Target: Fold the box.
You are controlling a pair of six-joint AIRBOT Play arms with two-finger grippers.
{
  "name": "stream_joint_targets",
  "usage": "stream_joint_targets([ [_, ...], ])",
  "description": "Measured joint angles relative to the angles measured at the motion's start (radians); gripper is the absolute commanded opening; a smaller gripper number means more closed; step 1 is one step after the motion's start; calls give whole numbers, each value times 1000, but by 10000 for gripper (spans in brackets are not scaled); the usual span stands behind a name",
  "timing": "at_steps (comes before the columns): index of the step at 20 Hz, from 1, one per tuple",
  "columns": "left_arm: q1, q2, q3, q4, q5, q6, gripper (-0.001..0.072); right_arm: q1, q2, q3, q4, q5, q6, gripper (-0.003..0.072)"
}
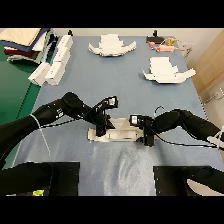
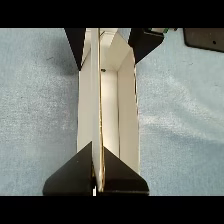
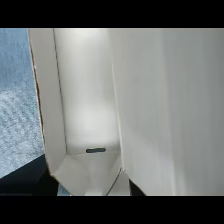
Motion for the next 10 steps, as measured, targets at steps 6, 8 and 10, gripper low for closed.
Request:
stream_joint_targets([
  [6,0,0,0,-5,0,-1,16,0,0,0,0,0,0,502],
  [8,-2,-4,0,14,14,-35,612,0,0,0,0,-1,2,502],
  [10,4,6,8,16,9,-109,667,0,0,0,-1,-1,2,502],
])
